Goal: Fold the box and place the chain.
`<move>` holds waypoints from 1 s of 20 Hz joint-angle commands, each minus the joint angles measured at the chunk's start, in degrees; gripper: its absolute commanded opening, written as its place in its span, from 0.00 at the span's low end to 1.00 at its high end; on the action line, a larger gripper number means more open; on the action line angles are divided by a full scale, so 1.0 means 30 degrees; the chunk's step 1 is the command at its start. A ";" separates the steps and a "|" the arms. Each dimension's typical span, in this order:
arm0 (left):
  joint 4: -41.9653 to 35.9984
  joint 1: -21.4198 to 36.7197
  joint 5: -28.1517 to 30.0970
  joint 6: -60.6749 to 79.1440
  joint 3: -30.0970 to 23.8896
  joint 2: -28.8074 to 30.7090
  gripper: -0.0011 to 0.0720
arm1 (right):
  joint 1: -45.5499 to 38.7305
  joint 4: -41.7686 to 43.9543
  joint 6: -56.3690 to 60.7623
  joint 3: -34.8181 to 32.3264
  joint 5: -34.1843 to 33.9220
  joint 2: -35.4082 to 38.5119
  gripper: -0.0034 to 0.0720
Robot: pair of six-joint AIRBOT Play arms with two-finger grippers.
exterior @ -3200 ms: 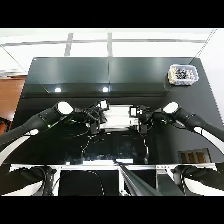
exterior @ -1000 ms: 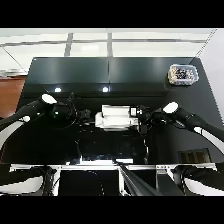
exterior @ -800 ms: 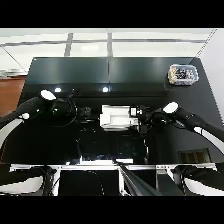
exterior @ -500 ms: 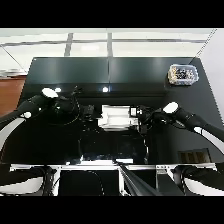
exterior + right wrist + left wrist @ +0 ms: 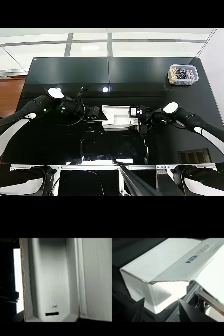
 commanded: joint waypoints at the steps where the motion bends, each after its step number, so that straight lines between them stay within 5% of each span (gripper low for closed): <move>1: 0.1770 -0.0627 0.0503 -0.1851 0.0918 0.0015 0.67 | 0.0007 0.0000 0.0000 0.0007 0.0000 -0.0015 0.13; 12: 0.8539 -0.3446 0.1596 -0.8619 0.3198 0.0015 0.64 | 0.0007 0.0007 0.0000 0.0007 0.0000 -0.0015 0.13; 20: 0.9806 -0.3949 0.2222 -1.0207 0.3293 0.0015 0.56 | 0.0007 0.0058 0.0000 0.0007 -0.0022 -0.0015 0.13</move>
